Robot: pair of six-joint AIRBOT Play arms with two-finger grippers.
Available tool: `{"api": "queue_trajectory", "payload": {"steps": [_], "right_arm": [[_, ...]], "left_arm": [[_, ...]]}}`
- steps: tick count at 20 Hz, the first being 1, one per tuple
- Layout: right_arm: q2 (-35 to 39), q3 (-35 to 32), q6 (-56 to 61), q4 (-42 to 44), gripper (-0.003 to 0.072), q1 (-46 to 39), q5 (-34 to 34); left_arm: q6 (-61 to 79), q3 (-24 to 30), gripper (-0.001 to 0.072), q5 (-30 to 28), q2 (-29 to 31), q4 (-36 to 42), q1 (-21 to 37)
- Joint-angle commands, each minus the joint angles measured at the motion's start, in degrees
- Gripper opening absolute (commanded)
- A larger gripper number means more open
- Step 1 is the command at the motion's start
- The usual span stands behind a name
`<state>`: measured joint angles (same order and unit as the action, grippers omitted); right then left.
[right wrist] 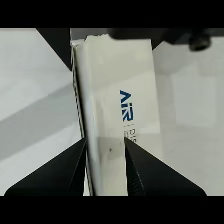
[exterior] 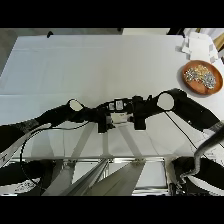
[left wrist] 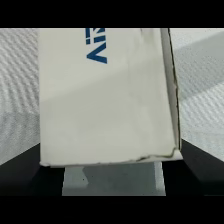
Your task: Fold the box and place the chain.
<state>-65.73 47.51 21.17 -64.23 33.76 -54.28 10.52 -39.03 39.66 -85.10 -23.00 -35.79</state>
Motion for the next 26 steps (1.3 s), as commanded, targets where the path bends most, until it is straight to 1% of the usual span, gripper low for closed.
{"api": "queue_trajectory", "payload": {"steps": [1,2,3,4,5,8,10,11,14,16,26], "right_arm": [[2.51,-0.02,-0.07,0.28,0.0267,0.02,-0.33],[3.15,-0.02,-0.04,0.37,0.0264,-0.07,-0.31],[3.48,-0.02,-0.04,2.01,0.0215,-0.74,-0.33],[3.45,-0.04,-0.04,5.42,0.0089,-2.08,-0.37],[3.21,-0.15,-0.09,10.01,0.0008,-3.67,-0.31],[2.25,-1.57,-3.98,25.22,0.0010,-8.96,0.96],[1.16,-3.37,-6.23,31.23,0.0010,-10.86,1.20],[0.28,-4.35,-6.84,32.65,0.0009,-11.02,0.98],[-3.37,-6.54,-7.85,32.85,0.0010,-11.02,-1.70],[-4.81,-7.23,-7.87,32.81,0.0010,-11.02,-1.79],[-5.01,-9.81,-8.24,29.49,0.0010,-11.02,-1.25]], "left_arm": [[-0.09,0.02,0.0251,0.02,0.04,0.07,-0.02],[-0.09,0.02,0.0251,0.00,0.04,0.07,-0.02],[-0.09,0.02,0.0251,0.00,0.04,0.07,-0.02],[-0.07,0.02,0.0251,0.00,0.04,0.07,-0.02],[-0.09,0.02,0.0251,0.00,0.04,0.07,-0.02],[-0.09,0.02,0.0251,0.00,0.04,0.07,-0.02],[-0.09,0.02,0.0251,0.00,0.04,0.07,0.00],[-0.07,0.02,0.0251,0.00,0.04,0.07,-0.02],[-0.07,0.02,0.0251,0.00,0.04,0.07,-0.02],[-0.07,0.02,0.0251,0.04,0.04,0.07,-0.02],[-0.07,0.02,0.0251,0.02,0.04,0.07,-0.02]]}}
